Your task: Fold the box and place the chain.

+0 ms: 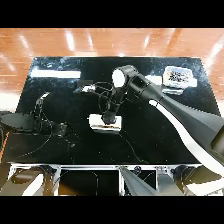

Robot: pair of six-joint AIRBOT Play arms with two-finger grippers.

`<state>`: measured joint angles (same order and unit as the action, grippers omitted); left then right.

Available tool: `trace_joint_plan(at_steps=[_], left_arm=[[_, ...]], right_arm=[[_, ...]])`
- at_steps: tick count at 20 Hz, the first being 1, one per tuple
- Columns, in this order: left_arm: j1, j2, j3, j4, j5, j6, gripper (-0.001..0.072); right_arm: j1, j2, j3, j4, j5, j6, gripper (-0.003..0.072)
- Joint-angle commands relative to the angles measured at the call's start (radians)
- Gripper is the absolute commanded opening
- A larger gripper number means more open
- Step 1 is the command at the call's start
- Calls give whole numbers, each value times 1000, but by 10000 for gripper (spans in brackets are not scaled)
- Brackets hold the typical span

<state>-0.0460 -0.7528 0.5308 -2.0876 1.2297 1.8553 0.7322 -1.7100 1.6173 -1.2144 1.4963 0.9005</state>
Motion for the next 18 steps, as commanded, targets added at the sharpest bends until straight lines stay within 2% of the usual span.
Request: trace_joint_plan(at_steps=[1,2,3,11,12,13,18], left_arm=[[1,-1,-1,0,-1,0,613],[1,-1,-1,0,-1,0,613],[1,-1,-1,0,-3,0,612],[1,-1,-1,0,-5,0,613],[0,-1,-1,0,-7,0,612],[1,-1,-1,0,-8,0,613],[1,-1,-1,0,-9,0,613]], right_arm=[[12,0,0,-18,-8,-8,542],[11,0,0,-18,-8,-11,453],[11,0,0,-18,-7,-19,419],[12,-1,0,-93,-11,-15,416],[12,0,0,-105,-13,-17,333],[12,0,0,-105,-15,-19,302],[12,-1,0,-105,-16,-18,301]])
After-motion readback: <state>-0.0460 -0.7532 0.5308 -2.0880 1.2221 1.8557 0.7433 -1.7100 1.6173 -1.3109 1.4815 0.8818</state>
